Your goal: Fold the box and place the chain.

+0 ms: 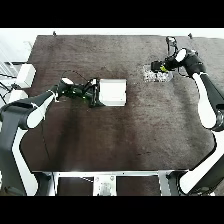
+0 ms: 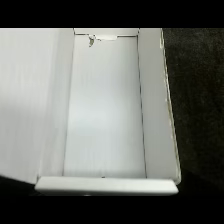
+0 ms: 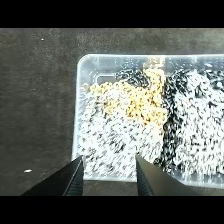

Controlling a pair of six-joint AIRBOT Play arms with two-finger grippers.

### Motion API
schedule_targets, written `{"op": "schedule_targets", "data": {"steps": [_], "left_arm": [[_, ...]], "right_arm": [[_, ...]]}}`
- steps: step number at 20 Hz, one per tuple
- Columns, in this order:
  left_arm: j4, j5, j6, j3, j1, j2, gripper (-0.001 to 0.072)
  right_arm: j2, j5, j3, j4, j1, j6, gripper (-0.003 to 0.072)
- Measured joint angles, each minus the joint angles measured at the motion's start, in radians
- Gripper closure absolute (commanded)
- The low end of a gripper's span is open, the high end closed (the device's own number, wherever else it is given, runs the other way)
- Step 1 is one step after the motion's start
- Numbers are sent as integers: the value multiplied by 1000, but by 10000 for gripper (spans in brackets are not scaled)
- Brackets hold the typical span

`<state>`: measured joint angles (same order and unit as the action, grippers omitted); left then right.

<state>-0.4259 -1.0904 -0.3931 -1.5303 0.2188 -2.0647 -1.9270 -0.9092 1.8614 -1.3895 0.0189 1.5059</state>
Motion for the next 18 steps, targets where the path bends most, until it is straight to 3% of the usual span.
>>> {"op": "schedule_targets", "data": {"steps": [7,9,10,11,18], "left_arm": [[0,2,0,0,0,0,126],[0,2,0,0,0,0,126],[0,2,0,0,0,0,126],[0,2,0,0,0,0,126],[0,2,0,0,0,0,126]], "right_arm": [[-73,-44,35,13,8,-156,335],[-83,-46,37,15,8,-187,465],[-86,-47,37,15,8,-203,594],[-89,-47,39,15,8,-215,676],[7,-80,63,10,5,-253,677]]}}
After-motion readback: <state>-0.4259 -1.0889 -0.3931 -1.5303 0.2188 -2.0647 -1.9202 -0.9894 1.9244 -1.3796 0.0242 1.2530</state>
